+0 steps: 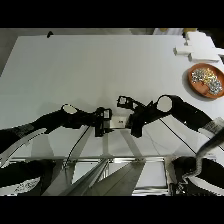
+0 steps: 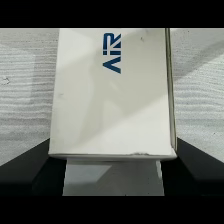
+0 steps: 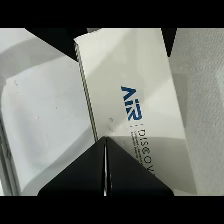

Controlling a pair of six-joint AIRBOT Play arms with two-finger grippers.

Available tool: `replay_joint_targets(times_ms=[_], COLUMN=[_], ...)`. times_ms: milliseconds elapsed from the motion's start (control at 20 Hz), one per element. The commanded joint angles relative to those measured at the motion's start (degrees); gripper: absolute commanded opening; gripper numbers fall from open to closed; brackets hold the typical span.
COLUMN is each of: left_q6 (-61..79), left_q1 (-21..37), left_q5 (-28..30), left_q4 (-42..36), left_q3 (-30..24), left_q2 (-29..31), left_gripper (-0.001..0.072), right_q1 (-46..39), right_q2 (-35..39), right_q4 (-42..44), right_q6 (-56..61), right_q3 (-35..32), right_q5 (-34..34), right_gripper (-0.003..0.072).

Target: Fold the box and place the chain.

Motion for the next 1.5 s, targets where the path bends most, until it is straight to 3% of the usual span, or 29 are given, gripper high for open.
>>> replay_joint_targets(times_ms=[0,200,400,500,600,700,900,1050,1450], left_q6=[0.0,0.0,0.0,0.0,0.0,0.0,0.0,0.0,-0.1], left_q1=[0.0,0.0,0.0,0.0,0.0,0.0,0.0,0.0,0.0], left_q5=[-0.1,-0.1,-0.1,-0.1,-0.1,-0.1,-0.1,-0.1,-0.5], left_q4=[-0.1,-0.1,-0.1,-0.1,-0.1,-0.1,-0.1,-0.1,-0.1], left_q3=[0.0,0.0,0.0,0.0,0.0,0.0,0.0,0.0,0.0], left_q2=[0.0,0.0,0.0,0.0,0.0,0.0,0.0,0.0,0.0], left_gripper=[0.0073,0.0073,0.0073,0.0073,0.0073,0.0073,0.0073,0.0073,0.0073], right_q1=[0.0,-0.6,-5.2,-7.8,-11.4,-17.3,-29.9,-34.9,-36.9], right_q2=[0.3,5.2,11.5,14.0,14.4,14.2,14.2,14.3,14.3], right_q4=[-0.6,-0.5,-2.7,-12.4,-26.3,-33.7,-33.8,-33.9,-33.6], right_q6=[0.1,1.0,9.9,21.0,32.9,36.4,42.6,46.7,49.4], right_q3=[-0.3,0.0,1.1,1.1,1.0,-0.5,-5.7,-6.0,-6.0], right_q5=[-0.4,-1.4,-1.6,1.0,8.0,14.2,15.1,17.3,17.9], right_gripper=[0.0015,0.0015,0.0014,0.0014,0.0014,0.0014,0.0014,0.0014,0.0014])
